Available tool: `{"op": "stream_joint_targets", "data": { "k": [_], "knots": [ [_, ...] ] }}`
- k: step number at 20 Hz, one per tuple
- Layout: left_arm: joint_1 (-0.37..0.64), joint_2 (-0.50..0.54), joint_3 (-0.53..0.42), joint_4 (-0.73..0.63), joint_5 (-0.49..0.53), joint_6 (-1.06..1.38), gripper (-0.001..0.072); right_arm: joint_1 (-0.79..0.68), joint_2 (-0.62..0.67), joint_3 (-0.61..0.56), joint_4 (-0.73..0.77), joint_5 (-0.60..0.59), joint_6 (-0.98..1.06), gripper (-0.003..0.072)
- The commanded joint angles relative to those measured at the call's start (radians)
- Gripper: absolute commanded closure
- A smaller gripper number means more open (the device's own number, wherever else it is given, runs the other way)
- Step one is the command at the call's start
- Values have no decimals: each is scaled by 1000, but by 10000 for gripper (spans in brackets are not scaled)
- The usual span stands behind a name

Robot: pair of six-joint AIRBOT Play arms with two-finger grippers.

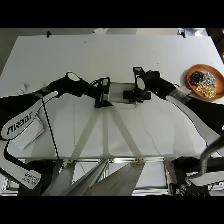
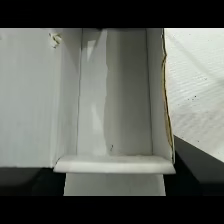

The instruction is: Fold the box and place the chain.

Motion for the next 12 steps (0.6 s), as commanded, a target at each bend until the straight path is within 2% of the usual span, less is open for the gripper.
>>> {"op": "stream_joint_targets", "data": {
  "k": [1,5,6,7,8,12],
  "knots": [
    [0,0,0,-1,1,1,492,1,1,2,10,-10,18,676],
    [-1,0,0,-1,1,1,492,1,5,3,3,5,23,667],
    [0,0,0,-1,1,1,492,1,7,3,3,5,23,529],
    [0,0,0,-1,1,1,492,0,12,5,3,6,21,316],
    [0,0,0,-1,1,1,492,0,19,8,-1,11,19,274],
    [0,0,0,-1,0,1,492,-8,90,26,-53,45,19,274]
  ]
}}
